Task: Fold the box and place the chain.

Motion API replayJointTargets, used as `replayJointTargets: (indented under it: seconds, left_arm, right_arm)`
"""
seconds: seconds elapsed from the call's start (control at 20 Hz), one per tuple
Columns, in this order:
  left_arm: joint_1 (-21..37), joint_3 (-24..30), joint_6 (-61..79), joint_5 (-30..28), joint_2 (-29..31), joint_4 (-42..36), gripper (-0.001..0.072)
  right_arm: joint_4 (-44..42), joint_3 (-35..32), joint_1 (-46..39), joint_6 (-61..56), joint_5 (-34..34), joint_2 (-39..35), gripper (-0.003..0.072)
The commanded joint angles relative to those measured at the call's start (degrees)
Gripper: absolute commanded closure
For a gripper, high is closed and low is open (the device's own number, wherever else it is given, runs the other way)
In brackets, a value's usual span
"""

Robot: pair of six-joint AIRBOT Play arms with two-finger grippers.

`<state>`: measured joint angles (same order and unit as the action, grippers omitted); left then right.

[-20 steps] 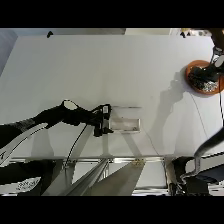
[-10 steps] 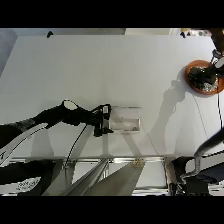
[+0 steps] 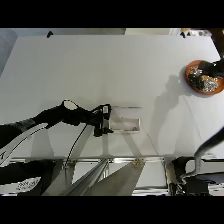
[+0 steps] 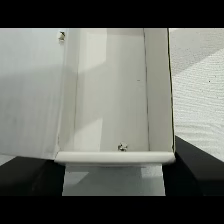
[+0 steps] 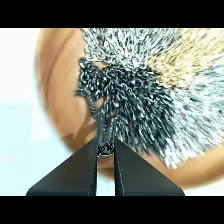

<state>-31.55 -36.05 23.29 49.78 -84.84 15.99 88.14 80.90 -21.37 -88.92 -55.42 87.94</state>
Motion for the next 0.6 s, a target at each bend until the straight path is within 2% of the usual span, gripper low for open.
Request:
replayJointTargets:
  seconds: [0.0,0.15,0.25,0.55]
  left_arm:
    - [0.02,-0.02,0.02,0.00,0.02,0.00,0.0640]
    - [0.02,-0.02,0.02,0.00,0.02,0.02,0.0640]
    - [0.02,-0.02,0.02,0.00,0.02,0.02,0.0640]
    - [0.02,-0.02,0.00,0.00,0.02,0.02,0.0640]
  right_arm:
    - [0.07,0.04,0.00,4.83,-7.10,-8.79,0.0670]
    - [-1.27,0.04,-0.02,7.13,-14.36,-15.56,0.0670]
    - [-5.90,0.02,0.00,9.84,-18.21,-20.13,0.0670]
    - [-20.04,0.02,0.00,13.00,-24.11,-33.73,0.0670]
